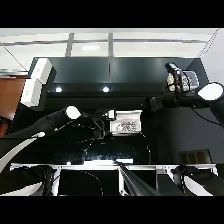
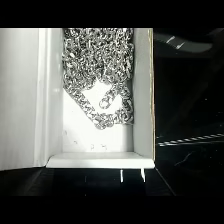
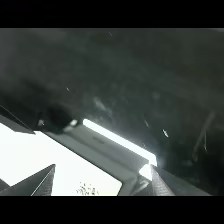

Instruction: Fold the box and place the chain.

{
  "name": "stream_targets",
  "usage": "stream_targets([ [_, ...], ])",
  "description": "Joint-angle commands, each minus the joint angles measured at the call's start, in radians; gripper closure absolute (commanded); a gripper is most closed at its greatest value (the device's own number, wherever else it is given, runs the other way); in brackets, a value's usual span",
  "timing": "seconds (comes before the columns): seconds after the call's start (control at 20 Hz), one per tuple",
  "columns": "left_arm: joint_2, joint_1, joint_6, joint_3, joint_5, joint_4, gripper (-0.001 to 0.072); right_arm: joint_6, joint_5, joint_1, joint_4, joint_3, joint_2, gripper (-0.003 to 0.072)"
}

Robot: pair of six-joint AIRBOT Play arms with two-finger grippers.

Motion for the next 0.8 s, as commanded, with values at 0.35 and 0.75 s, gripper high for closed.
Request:
stream_targets([
  [0.35,-0.001,0.000,-0.012,0.000,0.005,0.003,0.0361,-0.480,0.153,0.113,-0.070,-0.013,-0.072,-0.0034],
  [0.75,-0.001,0.000,-0.012,0.000,0.004,0.003,0.0361,-0.708,0.140,0.170,-0.069,-0.028,-0.072,0.0005],
])
